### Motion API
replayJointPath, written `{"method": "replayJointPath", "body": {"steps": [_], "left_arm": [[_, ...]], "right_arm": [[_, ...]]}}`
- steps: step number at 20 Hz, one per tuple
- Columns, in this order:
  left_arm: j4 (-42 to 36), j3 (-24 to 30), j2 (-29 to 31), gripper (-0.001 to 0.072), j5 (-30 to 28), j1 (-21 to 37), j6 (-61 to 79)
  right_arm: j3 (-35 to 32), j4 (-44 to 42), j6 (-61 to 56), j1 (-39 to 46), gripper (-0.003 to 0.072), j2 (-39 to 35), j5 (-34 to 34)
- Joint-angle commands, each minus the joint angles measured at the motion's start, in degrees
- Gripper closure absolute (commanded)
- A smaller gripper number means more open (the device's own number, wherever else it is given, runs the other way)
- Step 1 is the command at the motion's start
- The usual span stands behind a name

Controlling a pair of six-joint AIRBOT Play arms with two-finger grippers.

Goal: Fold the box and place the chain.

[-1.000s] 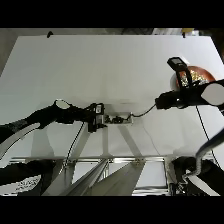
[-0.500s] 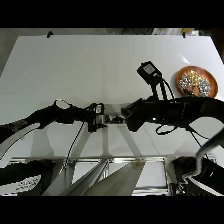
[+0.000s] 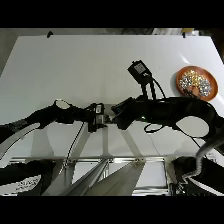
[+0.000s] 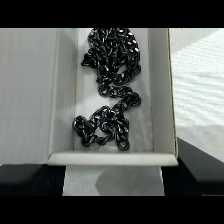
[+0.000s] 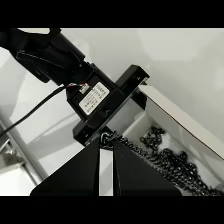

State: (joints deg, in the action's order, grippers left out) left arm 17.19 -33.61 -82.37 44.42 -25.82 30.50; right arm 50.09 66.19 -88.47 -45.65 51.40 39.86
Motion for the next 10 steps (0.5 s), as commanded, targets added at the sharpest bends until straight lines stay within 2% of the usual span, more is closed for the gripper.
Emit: {"method": "replayJointPath", "body": {"steps": [1,5,10], "left_arm": [[0.02,0.02,0.02,0.0398,0.00,0.02,0.00],[0.02,0.02,0.02,0.0398,0.00,0.02,0.00],[0.02,0.02,0.02,0.0398,-0.02,0.02,0.00]], "right_arm": [[0.07,-1.44,0.28,-0.11,0.0671,2.23,-2.40],[0.07,-8.46,4.28,-0.11,0.0671,2.78,-6.54],[0.07,-13.66,7.28,-0.85,0.0671,2.78,-6.08]]}}
